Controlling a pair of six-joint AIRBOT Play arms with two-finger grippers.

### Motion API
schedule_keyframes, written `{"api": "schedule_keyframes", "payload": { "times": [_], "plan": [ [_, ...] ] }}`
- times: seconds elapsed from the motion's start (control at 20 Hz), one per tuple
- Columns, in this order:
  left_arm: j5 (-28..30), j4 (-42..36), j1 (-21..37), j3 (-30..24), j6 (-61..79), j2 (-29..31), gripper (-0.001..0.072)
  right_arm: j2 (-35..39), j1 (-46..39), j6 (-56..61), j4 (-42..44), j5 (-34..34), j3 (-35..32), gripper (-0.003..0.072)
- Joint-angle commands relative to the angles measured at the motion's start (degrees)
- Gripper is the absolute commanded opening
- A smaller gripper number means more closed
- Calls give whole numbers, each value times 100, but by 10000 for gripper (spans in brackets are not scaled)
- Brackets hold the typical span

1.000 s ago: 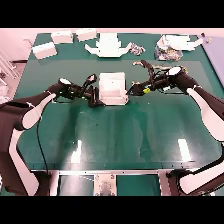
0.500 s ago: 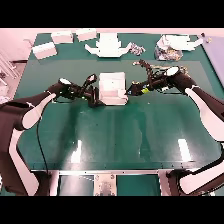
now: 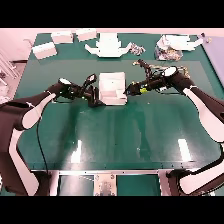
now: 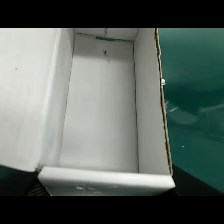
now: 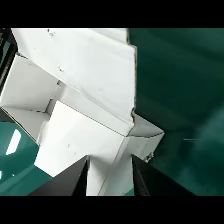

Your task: Fold the box and place the chain.

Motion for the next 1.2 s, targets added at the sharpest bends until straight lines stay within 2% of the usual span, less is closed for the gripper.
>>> {"api": "schedule_keyframes", "payload": {
  "times": [0.0, 0.25, 0.7, 0.8, 1.15],
  "plan": [
    [0, 2, -2, 0, 0, 2, 488, 9, 4, 354, -560, -20, 24, 341],
    [-4, 2, -2, 0, 0, 2, 488, 9, 74, 396, -647, -44, 44, 376],
    [-4, 0, -2, 0, -2, 2, 488, 9, 273, 586, -651, -44, 101, 377],
    [-4, 0, -2, 0, -4, 2, 488, 9, 205, 658, -678, 146, 179, 408],
    [-9, 0, -2, 0, -17, 2, 488, 92, 26, 693, -667, 317, 221, 426]
  ]
}}
